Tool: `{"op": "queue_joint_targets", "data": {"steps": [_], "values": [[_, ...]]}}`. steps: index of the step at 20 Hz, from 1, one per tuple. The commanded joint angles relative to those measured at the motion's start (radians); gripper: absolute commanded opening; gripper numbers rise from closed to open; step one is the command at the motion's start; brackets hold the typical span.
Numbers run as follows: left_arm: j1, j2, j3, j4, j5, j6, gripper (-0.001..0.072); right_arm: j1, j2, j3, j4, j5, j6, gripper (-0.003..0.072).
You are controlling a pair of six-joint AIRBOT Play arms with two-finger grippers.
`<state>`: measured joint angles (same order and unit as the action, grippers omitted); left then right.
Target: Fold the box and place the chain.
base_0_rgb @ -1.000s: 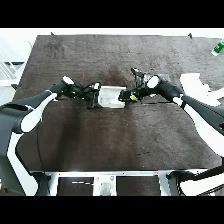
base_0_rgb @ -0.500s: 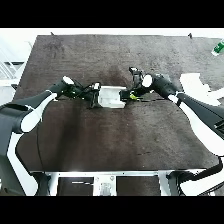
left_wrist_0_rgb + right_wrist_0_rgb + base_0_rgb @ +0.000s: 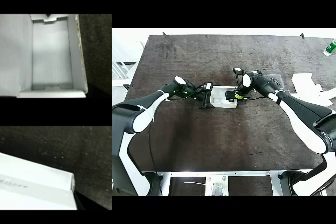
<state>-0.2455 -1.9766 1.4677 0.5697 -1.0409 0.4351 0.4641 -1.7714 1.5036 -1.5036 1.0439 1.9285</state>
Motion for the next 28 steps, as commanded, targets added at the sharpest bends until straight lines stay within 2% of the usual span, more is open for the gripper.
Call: {"op": "queue_joint_targets", "data": {"steps": [1, 6, 11, 15, 17, 19, 26, 27, 28], "values": [[0.000, 0.001, 0.001, -0.002, 0.000, 0.000, 0.0399, 0.008, -0.023, 0.018, -0.058, 0.029, 0.081, 0.0517], [0.000, 0.001, 0.001, -0.002, 0.000, 0.000, 0.0399, 0.008, -0.067, 0.092, -0.095, 0.098, 0.169, 0.0501], [0.000, 0.001, 0.001, -0.002, 0.000, 0.000, 0.0399, 0.016, -0.068, 0.094, -0.117, 0.114, 0.269, 0.0370], [0.000, 0.001, 0.001, -0.002, 0.000, 0.000, 0.0399, 0.032, -0.068, 0.094, -0.133, 0.122, 0.308, 0.0358], [0.000, 0.001, 0.001, -0.002, 0.000, 0.000, 0.0399, 0.033, -0.068, 0.094, -0.139, 0.126, 0.347, 0.0249], [0.000, 0.001, 0.001, -0.002, 0.000, 0.000, 0.0399, 0.034, -0.067, 0.094, -0.138, 0.150, 0.358, 0.0218], [0.000, 0.001, 0.001, -0.002, 0.000, 0.000, 0.0399, 0.032, -0.067, 0.097, -0.132, 0.183, 0.368, 0.0196], [0.000, 0.001, 0.001, -0.002, 0.000, 0.000, 0.0399, 0.032, -0.067, 0.097, -0.132, 0.181, 0.368, 0.0134], [0.000, 0.001, 0.001, -0.002, 0.000, 0.000, 0.0399, 0.032, -0.067, 0.097, -0.132, 0.180, 0.368, 0.0123]]}}
